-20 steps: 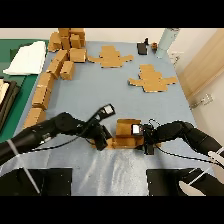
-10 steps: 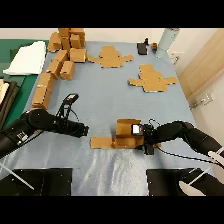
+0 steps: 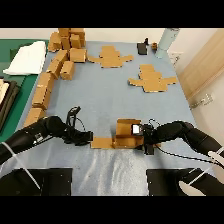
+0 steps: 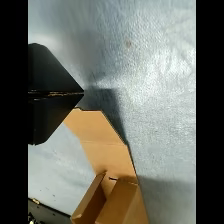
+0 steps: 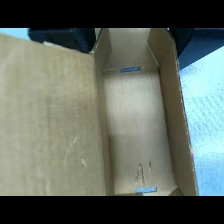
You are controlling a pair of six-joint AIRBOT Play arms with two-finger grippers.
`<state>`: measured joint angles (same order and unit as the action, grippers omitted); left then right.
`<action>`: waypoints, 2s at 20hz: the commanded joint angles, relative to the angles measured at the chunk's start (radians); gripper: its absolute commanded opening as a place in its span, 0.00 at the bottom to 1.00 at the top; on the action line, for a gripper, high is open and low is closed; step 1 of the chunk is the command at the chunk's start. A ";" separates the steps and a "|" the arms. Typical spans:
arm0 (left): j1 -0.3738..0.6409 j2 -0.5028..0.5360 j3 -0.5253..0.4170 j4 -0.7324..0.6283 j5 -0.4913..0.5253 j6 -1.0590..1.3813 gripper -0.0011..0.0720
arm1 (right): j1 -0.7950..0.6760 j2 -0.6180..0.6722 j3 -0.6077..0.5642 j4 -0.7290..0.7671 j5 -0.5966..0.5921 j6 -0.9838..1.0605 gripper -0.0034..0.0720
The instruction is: Fold the box.
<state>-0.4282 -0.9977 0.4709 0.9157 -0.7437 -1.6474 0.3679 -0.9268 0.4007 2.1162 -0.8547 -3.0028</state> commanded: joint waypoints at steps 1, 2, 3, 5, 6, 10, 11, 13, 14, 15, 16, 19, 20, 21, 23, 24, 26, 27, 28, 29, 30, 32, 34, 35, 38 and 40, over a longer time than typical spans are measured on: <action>-0.089 -0.062 0.000 -0.101 0.104 0.011 0.03 | 0.000 -0.001 0.000 0.000 0.000 0.000 0.71; -0.117 -0.060 0.007 -0.140 0.129 0.038 0.03 | 0.000 -0.001 0.000 0.000 0.000 0.000 0.71; -0.146 -0.060 0.021 -0.154 0.151 0.042 0.03 | 0.000 -0.001 0.000 0.000 0.000 0.000 0.71; -0.193 -0.060 0.039 -0.154 0.196 0.041 0.03 | 0.000 -0.001 0.000 0.000 0.000 0.000 0.71; -0.210 -0.062 0.039 -0.154 0.226 0.033 0.03 | 0.000 -0.001 0.000 0.000 0.000 0.000 0.71; -0.248 -0.062 0.039 -0.159 0.298 0.031 0.03 | 0.000 -0.001 0.000 0.000 0.000 0.000 0.71; -0.259 -0.062 0.040 -0.161 0.298 0.032 0.03 | 0.000 -0.001 0.000 0.000 0.000 0.000 0.71; -0.293 -0.062 0.059 -0.161 0.291 0.052 0.03 | 0.000 -0.001 0.000 0.000 0.000 0.000 0.71; -0.310 -0.062 0.076 -0.161 0.292 0.075 0.03 | 0.000 -0.001 0.000 0.000 0.000 0.000 0.71; -0.322 -0.062 0.095 -0.160 0.295 0.089 0.03 | 0.000 -0.001 0.000 0.000 0.000 0.000 0.71; -0.322 -0.062 0.110 -0.160 0.299 0.090 0.04 | 0.000 -0.001 0.000 0.000 0.000 0.000 0.71; -0.304 -0.062 0.127 -0.161 0.300 0.083 0.17 | 0.000 -0.001 0.000 0.000 0.000 0.000 0.71; -0.304 -0.063 0.127 -0.161 0.303 0.073 0.52 | 0.000 -0.001 0.000 0.000 0.000 0.000 0.71; -0.304 -0.065 0.127 -0.161 0.309 0.060 0.51 | 0.000 -0.001 0.000 0.000 0.000 0.000 0.71; -0.304 -0.068 0.127 -0.161 0.315 0.057 0.51 | 0.000 -0.001 0.000 0.000 0.000 0.000 0.71; -0.304 -0.068 0.129 -0.161 0.314 0.057 0.51 | 0.000 -0.001 0.000 0.000 0.000 0.000 0.71; -0.304 -0.068 0.134 -0.161 0.309 0.058 0.51 | 0.000 -0.001 0.000 0.000 0.000 0.000 0.71; -0.299 -0.068 0.138 -0.159 0.294 0.058 0.51 | 0.000 -0.001 0.000 0.000 0.000 0.000 0.71; -0.289 -0.068 0.140 -0.158 0.272 0.057 0.51 | 0.000 -0.001 0.000 0.000 0.000 0.000 0.71; -0.280 -0.068 0.140 -0.161 0.252 0.055 0.52 | 0.000 -0.001 0.000 0.000 0.000 0.000 0.71; -0.280 -0.068 0.141 -0.161 0.245 0.051 0.52 | 0.000 -0.001 0.000 0.000 0.000 0.000 0.71; -0.290 -0.069 0.141 -0.180 0.249 0.050 0.69 | 0.000 -0.001 0.000 0.000 0.000 0.000 0.71; -0.301 -0.076 0.141 -0.186 0.272 0.050 0.69 | 0.000 -0.001 0.000 0.000 0.000 0.000 0.71; -0.301 -0.085 0.141 -0.186 0.274 0.057 0.69 | 0.000 -0.001 0.000 0.000 0.000 0.000 0.71; -0.301 -0.106 0.141 -0.184 0.278 0.065 0.69 | 0.000 -0.001 0.000 0.000 0.000 0.000 0.71; -0.301 -0.118 0.141 -0.188 0.295 0.061 0.69 | 0.000 -0.001 0.000 0.000 0.000 0.000 0.71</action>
<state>-0.7288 -1.1000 0.6117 0.7319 -0.4675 -1.5883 0.3676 -0.9272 0.4007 2.1159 -0.8547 -3.0028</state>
